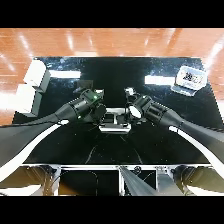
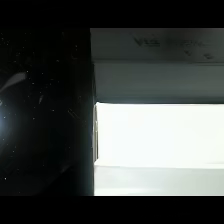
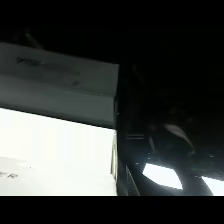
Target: Fold the box and place the chain.
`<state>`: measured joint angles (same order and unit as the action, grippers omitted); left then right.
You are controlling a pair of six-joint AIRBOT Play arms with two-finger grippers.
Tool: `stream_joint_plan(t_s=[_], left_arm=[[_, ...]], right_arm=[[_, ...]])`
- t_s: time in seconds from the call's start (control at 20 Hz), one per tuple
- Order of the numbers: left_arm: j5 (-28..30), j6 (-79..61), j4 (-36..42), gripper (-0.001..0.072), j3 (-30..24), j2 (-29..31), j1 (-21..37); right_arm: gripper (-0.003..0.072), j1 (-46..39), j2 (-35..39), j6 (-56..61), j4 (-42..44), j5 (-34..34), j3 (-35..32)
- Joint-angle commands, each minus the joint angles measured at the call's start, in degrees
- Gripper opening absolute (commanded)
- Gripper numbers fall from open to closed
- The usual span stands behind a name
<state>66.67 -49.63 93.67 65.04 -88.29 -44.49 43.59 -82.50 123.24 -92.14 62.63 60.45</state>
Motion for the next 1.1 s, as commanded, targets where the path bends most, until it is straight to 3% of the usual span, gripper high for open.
stream_joint_plan(t_s=[0.0,0.45,0.5,0.55,1.05], left_arm=[[0.17,-0.04,-0.17,0.0021,0.07,0.04,0.02],[0.20,-0.07,-0.22,0.0021,0.07,0.04,-0.26],[0.20,-0.07,-0.22,0.0021,0.07,0.04,-0.26],[0.24,-0.07,-0.22,0.0021,0.07,0.04,-0.26],[0.15,-0.07,-0.37,0.0021,0.07,0.04,-0.26]], right_arm=[[0.0349,-0.02,-1.57,0.90,-1.33,2.12,1.95],[0.0347,-0.04,-5.22,1.11,0.85,4.39,4.48],[0.0252,-0.31,-5.29,1.07,1.22,4.48,4.48],[0.0209,-0.61,-5.33,1.03,1.81,4.46,4.48],[0.0209,-2.29,-6.16,0.72,2.78,6.40,4.48]])
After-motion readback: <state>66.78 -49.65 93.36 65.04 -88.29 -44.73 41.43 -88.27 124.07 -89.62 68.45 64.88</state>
